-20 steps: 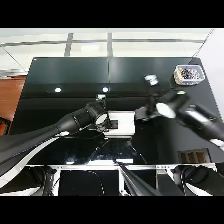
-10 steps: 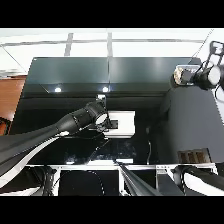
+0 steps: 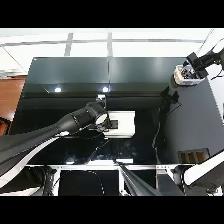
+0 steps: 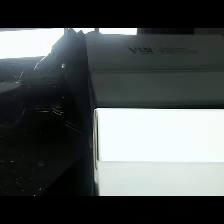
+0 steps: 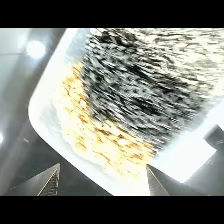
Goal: Fold the box and place the chain.
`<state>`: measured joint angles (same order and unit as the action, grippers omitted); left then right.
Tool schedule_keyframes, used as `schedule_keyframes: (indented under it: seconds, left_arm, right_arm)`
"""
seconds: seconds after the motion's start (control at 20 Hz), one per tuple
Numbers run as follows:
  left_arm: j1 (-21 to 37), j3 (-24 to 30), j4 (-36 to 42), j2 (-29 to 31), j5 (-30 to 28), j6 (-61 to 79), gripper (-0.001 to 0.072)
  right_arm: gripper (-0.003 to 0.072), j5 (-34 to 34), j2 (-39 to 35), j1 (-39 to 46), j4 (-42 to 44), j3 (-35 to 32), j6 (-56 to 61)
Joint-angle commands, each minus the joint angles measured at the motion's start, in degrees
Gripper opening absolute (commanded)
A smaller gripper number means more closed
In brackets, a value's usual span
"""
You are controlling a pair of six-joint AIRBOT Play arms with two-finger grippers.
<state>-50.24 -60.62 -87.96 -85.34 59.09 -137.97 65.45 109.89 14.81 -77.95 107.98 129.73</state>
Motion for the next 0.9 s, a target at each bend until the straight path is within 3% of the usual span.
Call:
schedule_keyframes:
  seconds: [0.0,0.4,0.45,0.55,0.6,0.65,0.7,0.75,0.85]
  left_arm:
    - [0.0,0.0,0.0,0.0,0.0,0.0,0.0027]
    - [0.0,0.0,0.0,0.0,-0.1,0.0,0.0027]
    - [0.0,0.0,0.0,0.0,-0.1,0.0,0.0027]
    - [0.0,0.0,0.0,0.0,-0.1,0.0,0.0026]
    - [0.0,0.0,0.0,0.0,-0.1,0.0,0.0027]
    - [0.0,0.0,0.0,0.0,-0.1,0.0,0.0027]
    - [0.0,0.0,0.0,0.0,-0.1,0.0,0.0027]
    - [0.0,0.0,0.0,0.0,-0.2,0.0,0.0027]
    - [0.0,0.0,0.0,0.0,-0.2,0.0,0.0027]
  right_arm:
    - [0.0604,-0.2,4.4,0.5,4.0,3.9,3.8]
    - [0.0604,-0.3,7.1,0.3,4.3,4.0,3.8]
    - [0.0529,-0.3,7.4,0.3,4.5,4.0,3.7]
    - [0.0489,-0.4,7.9,0.3,4.4,4.0,2.6]
    - [0.0366,-0.5,8.0,0.3,4.4,4.0,1.3]
    - [0.0306,-0.6,8.0,0.4,4.4,4.0,-0.1]
    - [0.0053,-0.4,8.0,0.5,5.0,4.1,-3.3]
    - [0.0009,-0.3,7.7,0.6,5.8,4.6,-6.9]
    - [0.0005,-0.2,6.5,0.6,5.8,6.7,-12.4]
